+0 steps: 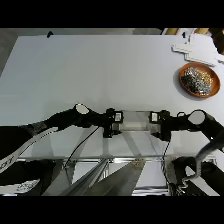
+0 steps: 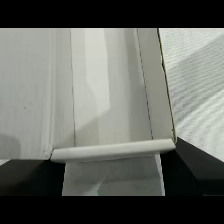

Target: Fold the box and place the chain.

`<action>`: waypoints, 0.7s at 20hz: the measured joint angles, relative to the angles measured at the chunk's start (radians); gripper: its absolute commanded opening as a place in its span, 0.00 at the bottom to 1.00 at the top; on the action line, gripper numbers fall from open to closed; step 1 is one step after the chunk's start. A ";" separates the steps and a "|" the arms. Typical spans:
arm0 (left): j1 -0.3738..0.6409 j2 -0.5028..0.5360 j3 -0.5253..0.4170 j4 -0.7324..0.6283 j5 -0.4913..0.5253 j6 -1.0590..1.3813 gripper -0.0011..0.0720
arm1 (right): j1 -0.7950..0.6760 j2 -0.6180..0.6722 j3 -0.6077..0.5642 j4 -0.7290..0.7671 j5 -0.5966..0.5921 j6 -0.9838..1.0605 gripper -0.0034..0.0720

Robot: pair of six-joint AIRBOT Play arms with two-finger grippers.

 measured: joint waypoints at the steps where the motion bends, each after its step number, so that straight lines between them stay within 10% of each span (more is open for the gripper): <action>1: 0.000 0.000 0.000 0.000 0.000 0.000 0.39 | 0.000 0.037 0.000 -0.040 0.020 0.042 0.89; 7: 0.000 0.000 0.000 0.000 0.001 0.000 0.39 | 0.000 0.251 0.000 -0.095 0.114 0.218 0.89; 14: 0.000 0.000 0.000 -0.001 0.003 -0.003 0.39 | 0.001 0.375 0.000 0.268 0.118 0.270 0.74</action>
